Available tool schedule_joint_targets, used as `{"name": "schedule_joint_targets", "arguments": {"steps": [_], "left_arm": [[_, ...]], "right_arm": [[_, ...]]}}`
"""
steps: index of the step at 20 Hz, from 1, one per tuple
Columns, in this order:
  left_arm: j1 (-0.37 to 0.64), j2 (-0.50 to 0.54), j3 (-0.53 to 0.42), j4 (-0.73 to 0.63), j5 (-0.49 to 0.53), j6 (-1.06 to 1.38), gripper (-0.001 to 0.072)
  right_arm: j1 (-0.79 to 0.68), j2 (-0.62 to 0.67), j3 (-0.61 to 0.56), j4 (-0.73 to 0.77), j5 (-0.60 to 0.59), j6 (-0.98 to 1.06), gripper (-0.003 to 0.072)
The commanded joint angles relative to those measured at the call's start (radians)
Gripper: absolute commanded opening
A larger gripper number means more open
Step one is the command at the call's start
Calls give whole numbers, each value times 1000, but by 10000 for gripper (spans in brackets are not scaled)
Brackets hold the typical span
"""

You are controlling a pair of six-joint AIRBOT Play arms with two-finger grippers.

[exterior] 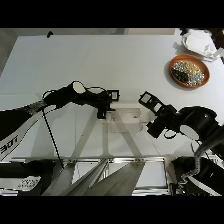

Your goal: Fold the box and place the chain.

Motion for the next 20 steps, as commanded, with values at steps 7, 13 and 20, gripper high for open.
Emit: {"name": "schedule_joint_targets", "arguments": {"steps": [7, 13, 20], "left_arm": [[-1, 0, 0, 0, 0, 0, 12], [-1, 0, 0, 0, 0, 0, 12], [-1, 0, 0, 0, 0, 0, 12]], "right_arm": [[0, 16, -184, 71, -267, -631, 685], [0, 77, -360, 121, -556, -632, 686], [0, 67, -364, 219, -569, -632, 685]]}}
